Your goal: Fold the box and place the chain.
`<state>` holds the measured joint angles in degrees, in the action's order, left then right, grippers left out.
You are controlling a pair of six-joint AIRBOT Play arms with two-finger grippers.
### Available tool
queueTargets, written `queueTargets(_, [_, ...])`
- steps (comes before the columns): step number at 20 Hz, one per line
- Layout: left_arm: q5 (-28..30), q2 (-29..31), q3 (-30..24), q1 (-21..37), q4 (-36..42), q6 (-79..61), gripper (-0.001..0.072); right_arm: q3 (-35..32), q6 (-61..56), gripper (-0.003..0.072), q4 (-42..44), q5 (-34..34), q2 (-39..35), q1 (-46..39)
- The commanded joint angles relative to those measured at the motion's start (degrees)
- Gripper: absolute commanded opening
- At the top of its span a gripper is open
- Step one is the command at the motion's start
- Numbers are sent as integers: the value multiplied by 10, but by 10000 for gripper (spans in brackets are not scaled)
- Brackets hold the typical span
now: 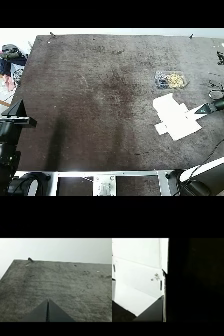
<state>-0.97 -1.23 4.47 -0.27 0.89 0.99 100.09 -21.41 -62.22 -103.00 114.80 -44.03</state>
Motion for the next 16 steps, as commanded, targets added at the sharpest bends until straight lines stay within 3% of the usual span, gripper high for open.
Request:
queueTargets(1, [0,0,0,0,0,0,11,-36,-5,9,69,-6,-24,0])
queueTargets(6, [0,0,0,0,0,0,11,-220,-9,8,236,-4,-120,22])
queueTargets(9, [0,0,0,0,0,0,11,-380,-2,8,328,73,-197,92])
queueTargets(11, [0,0,0,0,0,0,11,-463,-5,8,389,171,-235,172])
queueTargets(16, [0,0,0,0,0,0,11,-475,-60,8,452,382,-242,382])
